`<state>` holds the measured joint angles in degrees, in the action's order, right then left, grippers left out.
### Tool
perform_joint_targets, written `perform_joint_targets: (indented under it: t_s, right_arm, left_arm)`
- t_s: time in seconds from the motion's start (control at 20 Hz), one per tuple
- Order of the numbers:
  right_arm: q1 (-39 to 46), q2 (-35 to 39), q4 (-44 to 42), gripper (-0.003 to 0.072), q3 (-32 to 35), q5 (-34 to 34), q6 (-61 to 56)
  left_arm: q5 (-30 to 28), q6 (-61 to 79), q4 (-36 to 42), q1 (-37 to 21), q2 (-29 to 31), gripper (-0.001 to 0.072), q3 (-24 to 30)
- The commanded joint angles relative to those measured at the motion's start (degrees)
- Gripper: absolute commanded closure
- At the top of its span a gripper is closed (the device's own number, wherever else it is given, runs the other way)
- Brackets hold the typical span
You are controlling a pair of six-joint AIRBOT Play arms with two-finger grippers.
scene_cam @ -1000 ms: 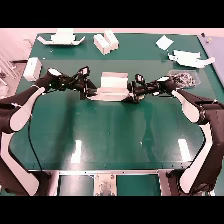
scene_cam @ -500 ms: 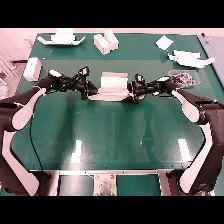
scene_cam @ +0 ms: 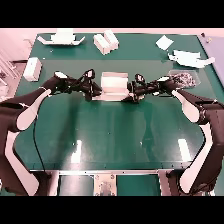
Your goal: Fold the box and place the chain.
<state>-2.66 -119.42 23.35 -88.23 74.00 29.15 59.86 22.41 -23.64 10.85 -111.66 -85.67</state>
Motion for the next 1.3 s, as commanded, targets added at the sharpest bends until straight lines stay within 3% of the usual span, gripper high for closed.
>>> perform_joint_targets:
  t_s: [0.0, 0.25, 1.0, 1.1, 1.25]
  right_arm:
    - [0.0, 0.0, 0.0, 0.0146, 0.0, 0.0, 0.0]
    - [0.0, 0.0, 0.0, 0.0146, 0.0, 0.0, 0.0]
    - [0.0, 0.0, 0.0, 0.0146, 0.0, 0.0, 0.0]
    - [0.0, 0.0, 0.0, 0.0147, 0.0, 0.0, 0.0]
    - [0.0, 0.0, 0.0, 0.0146, 0.0, 0.0, 0.0]
  left_arm:
    - [-0.7, 0.4, 0.5, 0.5, -0.2, 0.047, 0.0]
    - [-2.3, 2.6, 4.6, 0.7, -0.2, 0.0471, 0.0]
    - [-2.9, 2.5, 3.1, 2.7, -2.1, 0.0467, 0.0]
    - [-2.8, 2.0, 3.1, 2.7, -2.1, 0.0274, 0.0]
    - [-2.1, 1.5, 3.1, 2.7, -2.0, 0.0272, 0.0]
